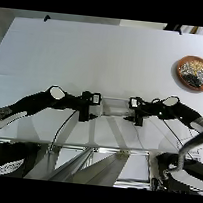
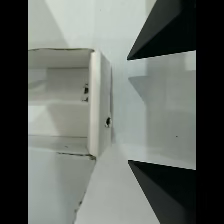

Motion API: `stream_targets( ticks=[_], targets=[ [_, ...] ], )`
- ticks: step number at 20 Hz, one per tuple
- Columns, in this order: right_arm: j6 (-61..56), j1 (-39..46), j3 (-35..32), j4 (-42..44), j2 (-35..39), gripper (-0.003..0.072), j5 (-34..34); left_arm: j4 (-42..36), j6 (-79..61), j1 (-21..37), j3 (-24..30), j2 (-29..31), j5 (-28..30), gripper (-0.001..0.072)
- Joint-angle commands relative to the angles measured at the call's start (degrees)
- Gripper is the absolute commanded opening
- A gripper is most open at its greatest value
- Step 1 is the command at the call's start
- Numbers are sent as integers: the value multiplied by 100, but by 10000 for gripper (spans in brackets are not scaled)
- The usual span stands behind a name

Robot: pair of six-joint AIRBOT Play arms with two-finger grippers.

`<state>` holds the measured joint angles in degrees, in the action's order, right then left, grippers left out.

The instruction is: Fold the box and place the chain.

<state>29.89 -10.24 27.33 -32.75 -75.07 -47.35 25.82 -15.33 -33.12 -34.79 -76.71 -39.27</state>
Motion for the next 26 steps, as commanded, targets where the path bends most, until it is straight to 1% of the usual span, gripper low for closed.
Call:
stream_targets(
  ticks=[1, 4, 6, 8, 22, 26],
  targets=[
    [0, -4, -2, 2, 0, 403, -2, -422, -789, 87, 4, -129, -251, 702],
    [0, -4, -2, 2, 0, 403, -2, -1143, -1084, 107, 2, -376, -299, 702],
    [0, -4, 0, 2, 0, 403, -2, -1451, -1486, 107, -11, -472, -382, 702],
    [0, -4, -2, 2, 0, 403, -2, -1467, -1692, 107, -11, -492, -382, 702],
    [0, -4, -2, 2, 0, 403, -2, -1604, -1786, 87, -11, -577, -341, 700],
    [0, -4, 0, 2, 0, 403, -2, -1635, -1784, 2, -22, -658, -291, 699]
  ],
)
